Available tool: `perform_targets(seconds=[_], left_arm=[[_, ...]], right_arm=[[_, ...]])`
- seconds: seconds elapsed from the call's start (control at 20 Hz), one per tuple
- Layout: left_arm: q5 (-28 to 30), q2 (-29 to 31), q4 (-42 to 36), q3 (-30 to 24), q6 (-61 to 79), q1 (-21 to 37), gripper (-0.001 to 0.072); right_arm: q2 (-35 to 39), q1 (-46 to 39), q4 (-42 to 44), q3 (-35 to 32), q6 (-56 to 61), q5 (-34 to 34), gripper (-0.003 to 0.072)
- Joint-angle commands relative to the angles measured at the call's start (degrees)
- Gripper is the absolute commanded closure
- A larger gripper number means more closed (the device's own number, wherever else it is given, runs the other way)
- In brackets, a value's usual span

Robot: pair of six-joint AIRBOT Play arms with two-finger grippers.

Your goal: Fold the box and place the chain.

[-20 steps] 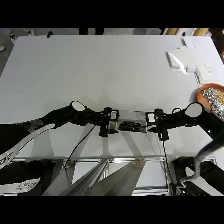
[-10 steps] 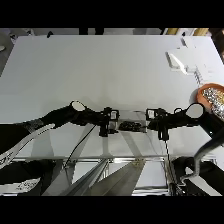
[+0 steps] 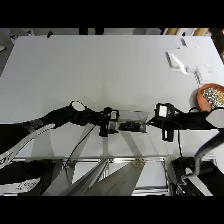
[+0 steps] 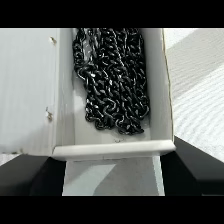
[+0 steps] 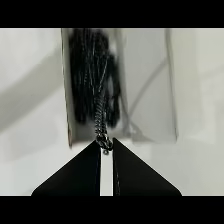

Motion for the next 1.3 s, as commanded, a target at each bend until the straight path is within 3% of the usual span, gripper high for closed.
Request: perform_targets(seconds=[0.0,0.15,0.4,0.5,0.6,0.75,0.9,0.95,1.0,1.15,1.25], left_arm=[[0.0,0.0,0.0,0.0,0.0,0.0,0.0388],[0.0,0.0,0.0,0.0,0.0,0.0,0.0388],[0.0,0.0,0.0,0.0,0.0,0.0,0.0388],[0.0,0.0,0.0,0.0,0.0,0.0,0.0388],[0.0,0.0,0.0,0.0,0.0,0.0,0.0388],[0.0,0.0,0.0,0.0,0.0,0.0,0.0388],[0.0,0.0,0.0,0.0,0.0,0.0,0.0388],[0.0,0.0,0.0,0.0,0.0,0.0,0.0388],[0.0,0.0,0.0,0.0,0.0,0.0,0.0388],[0.0,0.0,0.0,0.0,0.0,0.0,0.0388],[0.0,0.0,0.0,0.0,0.0,0.0,0.0388]], right_arm=[[1.2,4.8,7.3,4.1,3.9,-2.1,0.0666],[-2.2,10.9,4.5,4.4,9.5,-9.5,0.0666],[-13.8,15.9,-6.1,4.4,18.6,-13.0,0.0655],[-16.0,16.7,-10.1,4.5,22.6,-13.9,0.0481],[-16.2,17.1,-12.1,6.2,25.6,-12.1,0.0434],[-16.3,17.1,-12.1,13.4,25.7,-6.0,0.0453],[-18.0,17.1,-13.5,22.9,25.7,-4.2,0.0465],[-19.3,17.1,-14.2,25.7,25.7,-4.2,0.0494],[-21.0,17.1,-15.0,28.3,25.7,-4.0,0.0573],[-26.1,17.0,-16.9,31.9,25.7,-3.8,0.0665],[-29.2,16.5,-17.4,31.9,25.7,-1.8,0.0665]])
